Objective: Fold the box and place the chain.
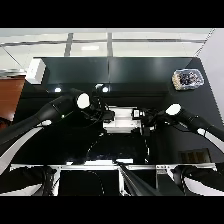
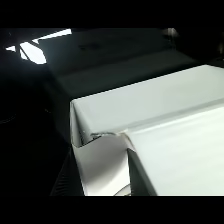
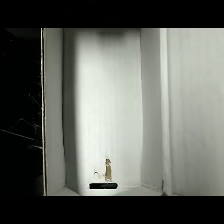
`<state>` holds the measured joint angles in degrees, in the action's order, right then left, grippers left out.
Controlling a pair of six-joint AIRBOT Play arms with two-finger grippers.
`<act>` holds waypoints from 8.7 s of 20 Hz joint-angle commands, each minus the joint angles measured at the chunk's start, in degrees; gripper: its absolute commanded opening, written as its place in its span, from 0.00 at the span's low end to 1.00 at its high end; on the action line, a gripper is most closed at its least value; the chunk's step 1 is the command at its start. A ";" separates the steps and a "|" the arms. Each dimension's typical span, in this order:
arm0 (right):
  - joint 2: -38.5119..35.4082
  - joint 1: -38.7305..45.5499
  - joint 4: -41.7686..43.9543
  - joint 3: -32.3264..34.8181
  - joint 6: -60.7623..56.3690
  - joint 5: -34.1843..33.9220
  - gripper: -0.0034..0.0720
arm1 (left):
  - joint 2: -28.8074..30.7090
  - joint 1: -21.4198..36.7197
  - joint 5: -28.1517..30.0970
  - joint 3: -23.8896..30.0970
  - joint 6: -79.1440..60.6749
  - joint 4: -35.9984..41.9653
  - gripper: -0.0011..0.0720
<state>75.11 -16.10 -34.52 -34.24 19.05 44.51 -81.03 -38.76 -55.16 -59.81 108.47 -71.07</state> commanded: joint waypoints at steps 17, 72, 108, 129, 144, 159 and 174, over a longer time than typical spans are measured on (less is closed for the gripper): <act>0.04 0.00 0.00 0.02 0.00 0.00 0.21 | -4.35 -6.01 -4.22 -3.98 12.07 -8.87 0.57; -7.23 0.02 -8.22 0.02 -3.85 4.15 0.85 | -10.27 -8.92 -8.63 -10.05 24.37 -15.47 0.05; -7.23 0.02 -7.58 -0.02 -12.22 2.97 0.84 | -10.27 -9.01 -9.16 -10.05 22.97 -15.23 0.05; -3.48 -0.81 5.88 0.07 -13.05 4.15 0.36 | -10.27 -8.96 -8.39 -10.05 22.88 -15.21 0.05; -6.67 1.09 -1.66 -1.92 -40.61 10.23 0.06 | -10.27 -8.79 -8.46 -10.05 22.93 -13.51 0.05; -14.58 38.16 -6.97 8.72 -89.15 16.26 0.06 | -10.27 -9.01 -8.79 -10.08 25.83 -17.11 0.05; -2.58 19.19 4.26 -2.58 -76.91 22.43 0.72 | -10.27 -8.96 -9.99 -10.08 25.49 -18.47 0.05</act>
<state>72.27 3.53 -30.37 -34.98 -58.06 64.29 -91.35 -47.72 -65.14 -69.82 133.97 -89.56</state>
